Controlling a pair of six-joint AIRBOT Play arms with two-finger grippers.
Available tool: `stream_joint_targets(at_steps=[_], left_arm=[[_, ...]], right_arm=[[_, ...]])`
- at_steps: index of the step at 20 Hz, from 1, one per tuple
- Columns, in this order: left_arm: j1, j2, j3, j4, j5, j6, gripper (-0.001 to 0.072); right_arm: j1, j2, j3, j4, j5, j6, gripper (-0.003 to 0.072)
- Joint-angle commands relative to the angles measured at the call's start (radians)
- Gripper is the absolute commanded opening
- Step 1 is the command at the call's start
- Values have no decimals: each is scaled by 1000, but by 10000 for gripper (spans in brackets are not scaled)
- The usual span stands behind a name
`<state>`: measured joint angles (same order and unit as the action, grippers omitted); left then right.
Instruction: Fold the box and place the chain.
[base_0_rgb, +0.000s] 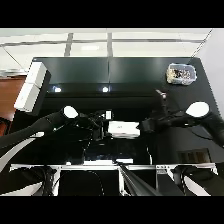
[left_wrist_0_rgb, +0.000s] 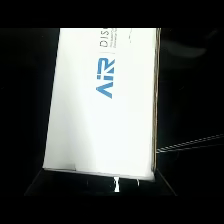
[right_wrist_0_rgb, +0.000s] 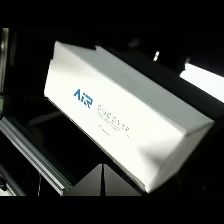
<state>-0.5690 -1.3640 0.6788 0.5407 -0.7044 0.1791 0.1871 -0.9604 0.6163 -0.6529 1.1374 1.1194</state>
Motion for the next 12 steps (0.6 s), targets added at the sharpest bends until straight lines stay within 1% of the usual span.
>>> stream_joint_targets(at_steps=[1,2,3,5,7,9,10,12], left_arm=[[11,18,8,1,73,-56,566],[19,33,8,2,97,-86,663],[28,48,8,2,105,-108,714],[49,80,14,16,80,-109,714],[61,122,34,32,17,-147,714],[59,149,72,32,-51,-172,712],[53,144,102,32,-87,-207,711],[31,115,155,32,-90,-252,711]], right_arm=[[-163,105,29,-74,85,13,12],[-225,125,29,-100,102,18,12],[-280,136,29,-117,121,18,12],[-382,139,29,-129,157,17,12],[-451,139,29,-130,169,18,13],[-476,139,29,-130,168,17,13],[-476,139,29,-130,166,17,13],[-476,139,29,-130,161,16,13]])
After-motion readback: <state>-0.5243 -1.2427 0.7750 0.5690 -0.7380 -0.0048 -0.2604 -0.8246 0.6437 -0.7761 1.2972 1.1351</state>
